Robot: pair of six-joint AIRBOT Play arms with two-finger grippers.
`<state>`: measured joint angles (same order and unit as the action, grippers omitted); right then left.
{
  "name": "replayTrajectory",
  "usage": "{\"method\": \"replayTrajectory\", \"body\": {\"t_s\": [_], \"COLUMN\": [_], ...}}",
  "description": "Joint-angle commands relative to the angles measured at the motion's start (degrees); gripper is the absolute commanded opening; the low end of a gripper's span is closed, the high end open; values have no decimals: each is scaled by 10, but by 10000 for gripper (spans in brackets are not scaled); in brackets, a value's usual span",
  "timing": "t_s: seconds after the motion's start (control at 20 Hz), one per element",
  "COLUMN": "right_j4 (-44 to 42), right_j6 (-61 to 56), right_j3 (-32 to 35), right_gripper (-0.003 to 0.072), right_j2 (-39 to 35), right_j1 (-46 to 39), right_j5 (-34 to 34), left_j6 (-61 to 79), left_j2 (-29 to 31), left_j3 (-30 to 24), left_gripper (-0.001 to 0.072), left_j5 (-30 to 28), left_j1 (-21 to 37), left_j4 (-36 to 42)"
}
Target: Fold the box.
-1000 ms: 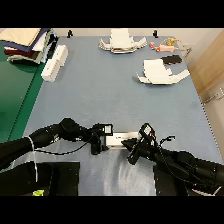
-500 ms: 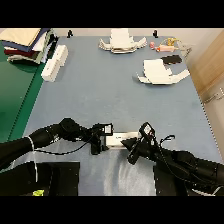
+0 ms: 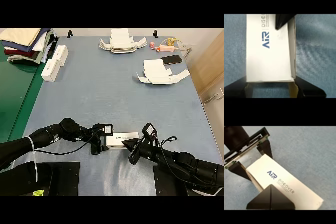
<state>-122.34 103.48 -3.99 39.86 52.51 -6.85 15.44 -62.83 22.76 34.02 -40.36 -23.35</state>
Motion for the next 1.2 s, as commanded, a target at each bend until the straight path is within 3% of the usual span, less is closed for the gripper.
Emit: {"method": "replayTrajectory", "body": {"t_s": [0.0,0.9,1.15], "right_j4": [0,0,0], "right_j6": [-11,-51,-51], "right_j3": [7,-6,-26], "right_gripper": [0,0,0], "right_j2": [1,8,-35], "right_j1": [0,0,0], "right_j5": [7,9,7], "left_j6": [0,0,0], "left_j2": [0,0,0], "left_j3": [0,0,0], "left_gripper": [487,487,487], "left_j5": [0,0,0], "left_j1": [0,0,0], "left_j4": [0,0,0]}}
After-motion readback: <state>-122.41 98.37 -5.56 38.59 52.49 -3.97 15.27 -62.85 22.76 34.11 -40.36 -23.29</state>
